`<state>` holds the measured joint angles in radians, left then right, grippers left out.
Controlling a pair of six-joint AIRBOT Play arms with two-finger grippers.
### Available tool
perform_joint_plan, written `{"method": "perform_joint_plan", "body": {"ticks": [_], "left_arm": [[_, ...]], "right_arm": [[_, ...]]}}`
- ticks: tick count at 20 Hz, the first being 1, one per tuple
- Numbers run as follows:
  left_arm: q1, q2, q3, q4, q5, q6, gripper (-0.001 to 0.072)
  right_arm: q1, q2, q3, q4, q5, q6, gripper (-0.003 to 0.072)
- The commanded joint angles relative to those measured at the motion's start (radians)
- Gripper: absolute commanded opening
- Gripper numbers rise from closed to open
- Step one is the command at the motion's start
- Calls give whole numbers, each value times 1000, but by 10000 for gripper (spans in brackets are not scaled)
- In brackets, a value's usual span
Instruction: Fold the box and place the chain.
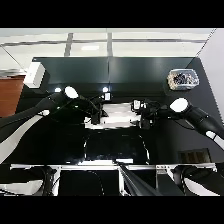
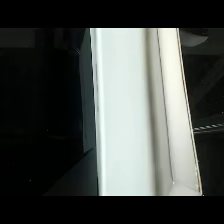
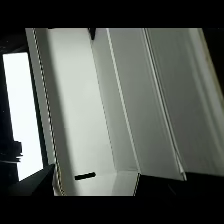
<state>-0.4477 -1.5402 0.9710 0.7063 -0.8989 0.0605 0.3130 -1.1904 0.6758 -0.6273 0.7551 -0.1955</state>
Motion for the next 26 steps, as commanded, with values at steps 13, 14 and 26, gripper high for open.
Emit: {"method": "perform_joint_plan", "body": {"ticks": [13, 14, 26], "left_arm": [[1, 0, 1, 0, 0, 0, 30], [1, 0, 1, 0, 0, 0, 29], [1, 0, 1, 0, 0, 0, 29]], "right_arm": [[-31, -132, 1, 69, 78, -142, 692], [-30, -132, 1, 71, 78, -123, 692], [-30, -132, -11, 73, 77, -113, 692]]}}
